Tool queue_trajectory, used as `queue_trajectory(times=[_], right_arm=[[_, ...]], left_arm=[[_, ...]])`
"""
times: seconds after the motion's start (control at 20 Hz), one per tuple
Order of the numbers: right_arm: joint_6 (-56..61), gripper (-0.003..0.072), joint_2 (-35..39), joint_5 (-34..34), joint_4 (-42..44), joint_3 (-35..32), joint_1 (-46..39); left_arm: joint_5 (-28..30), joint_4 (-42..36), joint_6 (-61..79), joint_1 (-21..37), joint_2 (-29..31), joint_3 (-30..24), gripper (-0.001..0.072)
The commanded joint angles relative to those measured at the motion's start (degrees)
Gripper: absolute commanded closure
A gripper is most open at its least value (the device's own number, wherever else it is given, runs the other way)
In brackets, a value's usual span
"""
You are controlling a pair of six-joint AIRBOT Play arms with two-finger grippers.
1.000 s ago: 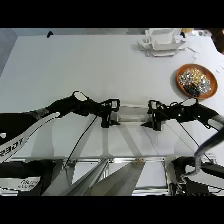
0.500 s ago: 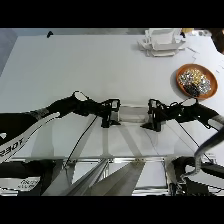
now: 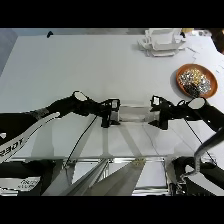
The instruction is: Fold the box and place the chain.
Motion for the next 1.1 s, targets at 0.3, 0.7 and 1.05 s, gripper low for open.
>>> queue_trajectory(times=[0.3,0.7,1.05], right_arm=[[13.44,0.0511,14.34,6.78,5.16,0.04,0.04],[21.9,0.0665,14.51,-1.44,23.02,0.04,4.85],[29.51,0.0665,4.94,-16.55,21.51,0.04,5.14]], left_arm=[[0.0,0.04,0.02,0.0,-0.02,0.02,0.0625],[0.0,0.04,0.02,0.0,-0.02,0.02,0.0625],[-0.02,0.04,0.02,0.0,-0.02,0.02,0.0625]])
